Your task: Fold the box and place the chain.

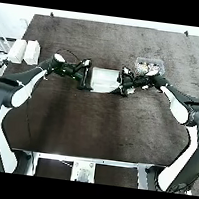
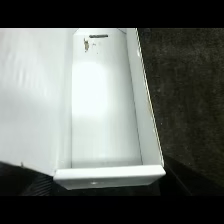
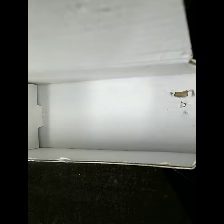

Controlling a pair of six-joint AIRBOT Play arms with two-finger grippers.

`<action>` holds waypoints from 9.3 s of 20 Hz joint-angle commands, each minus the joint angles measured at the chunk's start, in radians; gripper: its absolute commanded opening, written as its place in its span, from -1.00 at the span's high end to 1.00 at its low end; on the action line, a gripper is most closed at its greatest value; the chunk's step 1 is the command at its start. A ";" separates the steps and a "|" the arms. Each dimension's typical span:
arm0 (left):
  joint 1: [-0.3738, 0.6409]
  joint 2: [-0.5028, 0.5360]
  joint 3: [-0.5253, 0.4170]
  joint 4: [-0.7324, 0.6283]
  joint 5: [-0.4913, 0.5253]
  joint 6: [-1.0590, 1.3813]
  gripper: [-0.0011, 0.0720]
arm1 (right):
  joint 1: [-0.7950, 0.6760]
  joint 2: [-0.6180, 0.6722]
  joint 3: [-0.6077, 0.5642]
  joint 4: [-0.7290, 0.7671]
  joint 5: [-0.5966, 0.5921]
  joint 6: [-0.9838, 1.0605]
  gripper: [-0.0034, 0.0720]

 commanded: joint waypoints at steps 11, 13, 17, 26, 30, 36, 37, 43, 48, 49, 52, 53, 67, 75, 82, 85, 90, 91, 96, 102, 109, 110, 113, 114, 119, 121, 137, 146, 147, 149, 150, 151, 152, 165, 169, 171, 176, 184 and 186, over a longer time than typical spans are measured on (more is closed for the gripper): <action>-0.010 -0.048 -0.001 -0.062 0.028 0.030 -1.00 | 0.001 0.000 0.000 0.000 0.000 0.000 -0.20; -0.017 -0.049 -0.001 -0.060 0.030 0.029 -1.00 | 0.001 0.000 0.000 0.000 0.000 0.000 -0.20; -0.039 -0.049 -0.001 -0.047 0.080 0.029 -1.00 | 0.001 0.000 0.000 0.000 0.000 0.000 -0.20; -0.039 -0.049 -0.001 -0.039 0.092 0.024 -0.32 | 0.001 0.000 0.000 0.000 0.000 0.000 -0.20; -0.039 -0.049 -0.001 -0.039 0.092 0.025 -0.32 | 0.001 0.000 0.000 0.000 0.000 0.000 -0.20; -0.039 -0.049 -0.001 -0.043 0.098 0.026 -0.32 | 0.001 0.000 0.000 0.000 0.000 0.000 -0.20; -0.039 -0.049 -0.001 -0.043 0.098 0.026 -0.32 | 0.001 0.000 0.000 0.000 0.000 0.000 -0.20; -0.039 -0.049 -0.001 -0.043 0.099 0.026 -0.32 | 0.001 0.000 0.000 0.000 0.000 0.000 -0.20; -0.039 -0.048 -0.001 -0.043 0.099 0.026 -0.32 | 0.001 0.000 0.000 0.000 0.000 0.000 -0.20; -0.037 -0.048 -0.001 -0.043 0.098 0.026 -0.32 | 0.001 0.000 0.000 0.000 0.000 0.000 -0.20; -0.037 -0.048 -0.001 -0.043 0.097 0.026 -0.32 | 0.001 0.000 0.000 0.000 0.000 0.000 -0.20; -0.037 -0.048 -0.001 -0.043 0.098 0.026 -0.32 | 0.001 0.000 0.000 0.000 0.000 0.000 -0.20; -0.037 -0.048 -0.001 -0.043 0.095 0.025 -0.32 | -0.058 0.028 0.013 -0.079 0.019 0.185 -1.00; -0.037 -0.048 -0.001 -0.043 0.094 0.025 -0.32 | -0.150 0.170 0.013 -0.192 0.100 0.325 -1.00; -0.037 -0.048 -0.001 -0.042 0.088 0.025 -0.32 | -0.098 0.199 -0.007 0.100 0.216 0.342 0.88; -0.037 -0.048 -0.001 -0.042 0.088 0.016 -0.32 | -0.046 0.198 -0.007 0.138 0.072 0.344 0.88; -0.037 -0.048 -0.001 -0.042 0.088 0.016 -0.32 | 0.018 0.196 -0.007 0.163 -0.130 0.377 0.88; -0.037 -0.048 -0.001 -0.042 0.088 0.016 -0.32 | 0.021 0.195 -0.007 0.166 -0.170 0.388 0.88; -0.037 -0.048 -0.001 -0.042 0.089 0.010 -0.32 | 0.018 0.161 -0.007 0.166 -0.298 0.465 0.88; -0.037 -0.048 -0.001 -0.042 0.089 0.010 -0.32 | 0.018 0.099 -0.007 0.165 -0.311 0.500 0.88; -0.037 -0.048 -0.001 -0.042 0.089 0.010 -0.32 | 0.018 0.097 -0.007 0.165 -0.307 0.499 0.88; -0.037 -0.048 -0.001 -0.042 0.089 0.010 -0.32 | 0.018 0.098 -0.006 0.165 -0.303 0.499 0.87; -0.037 -0.048 -0.001 -0.042 0.089 0.010 -0.32 | 0.017 0.103 0.013 0.166 -0.231 0.499 0.69; -0.037 -0.048 -0.001 -0.042 0.089 0.010 -0.32 | 0.017 0.113 0.019 0.166 -0.209 0.499 0.69; -0.037 -0.048 -0.001 -0.042 0.088 0.010 -0.32 | -0.024 0.236 0.019 -0.001 -0.103 0.498 0.11; -0.037 -0.048 -0.001 -0.042 0.088 0.010 -0.32 | -0.060 0.286 0.019 -0.057 -0.032 0.491 -0.41; -0.037 -0.048 -0.001 -0.042 0.088 0.010 -0.32 | -0.011 0.198 -0.083 -0.230 -0.139 0.187 -0.63; -0.037 -0.048 -0.001 -0.042 0.088 0.010 -0.32 | 0.060 0.196 -0.083 -0.223 -0.139 0.230 0.43; -0.037 -0.048 -0.001 -0.042 0.088 0.010 -0.32 | 0.069 0.196 -0.084 -0.216 -0.139 0.229 0.43; -0.037 -0.048 -0.001 -0.042 0.087 0.010 -0.32 | 0.082 0.196 -0.084 -0.191 -0.152 0.229 0.41; -0.037 -0.048 -0.001 -0.042 0.088 0.009 -0.32 | 0.085 0.196 -0.084 -0.185 -0.170 0.229 0.38; -0.037 -0.048 -0.001 -0.042 0.088 0.009 -0.32 | 0.086 0.194 -0.084 -0.182 -0.181 0.229 0.38; -0.037 -0.048 -0.001 -0.042 0.088 0.009 -0.32 | 0.085 0.192 -0.084 -0.182 -0.189 0.229 0.36; -0.037 -0.048 -0.001 -0.042 0.087 0.009 -0.32 | 0.046 0.197 -0.084 -0.251 -0.152 0.364 -0.18; -0.037 -0.048 -0.001 -0.042 0.087 0.009 -0.32 | -0.009 0.286 -0.084 -0.287 -0.033 0.488 0.88; -0.037 -0.048 -0.001 -0.042 0.087 0.009 -0.32 | -0.045 0.340 -0.084 -0.287 -0.037 0.598 0.88; -0.037 -0.048 -0.001 -0.042 0.088 0.006 -0.32 | -0.214 0.383 -0.090 -0.263 -0.071 0.993 0.88; -0.037 -0.049 -0.001 -0.042 0.080 -0.001 -0.32 | -0.333 0.313 -0.211 -0.210 -0.209 1.162 0.88; -0.037 -0.048 -0.001 -0.042 0.079 -0.001 -0.32 | -0.313 0.262 -0.211 -0.142 -0.190 1.161 0.88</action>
